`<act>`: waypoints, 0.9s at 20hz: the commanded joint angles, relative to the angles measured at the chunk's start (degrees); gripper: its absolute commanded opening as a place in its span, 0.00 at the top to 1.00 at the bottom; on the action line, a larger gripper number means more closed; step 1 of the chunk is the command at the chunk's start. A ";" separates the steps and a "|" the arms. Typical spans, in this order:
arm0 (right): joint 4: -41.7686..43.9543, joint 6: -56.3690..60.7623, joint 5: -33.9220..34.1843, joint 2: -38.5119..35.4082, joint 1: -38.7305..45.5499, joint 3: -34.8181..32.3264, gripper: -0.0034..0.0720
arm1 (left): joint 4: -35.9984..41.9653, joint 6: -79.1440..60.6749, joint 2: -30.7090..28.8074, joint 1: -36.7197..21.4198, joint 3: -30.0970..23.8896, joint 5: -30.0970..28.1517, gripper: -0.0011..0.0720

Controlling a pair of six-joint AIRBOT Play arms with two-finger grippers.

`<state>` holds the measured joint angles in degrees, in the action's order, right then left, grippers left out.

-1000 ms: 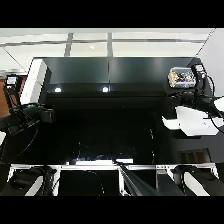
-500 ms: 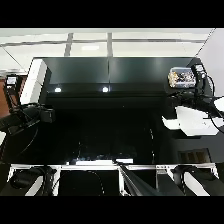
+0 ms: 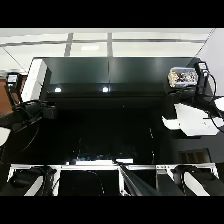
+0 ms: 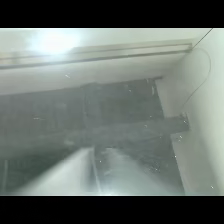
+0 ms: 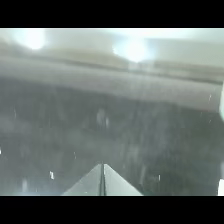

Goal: Fold the box and place the chain.

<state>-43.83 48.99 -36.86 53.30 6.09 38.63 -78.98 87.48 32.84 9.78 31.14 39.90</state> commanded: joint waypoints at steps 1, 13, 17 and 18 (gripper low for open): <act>4.24 0.02 7.28 1.40 -0.83 -0.02 0.28 | 1.46 0.48 6.58 0.02 -0.63 -6.43 0.01; -15.45 17.88 4.87 16.96 31.28 22.40 0.03 | 1.49 0.83 20.37 -0.20 5.99 -1.92 0.01; -17.16 18.32 -7.43 24.20 43.47 30.88 0.03 | 1.46 0.83 20.37 -0.20 5.99 -2.25 0.01; -17.84 18.29 -10.58 26.14 45.33 32.02 0.03 | 1.49 0.83 20.39 -0.20 5.99 -2.54 0.01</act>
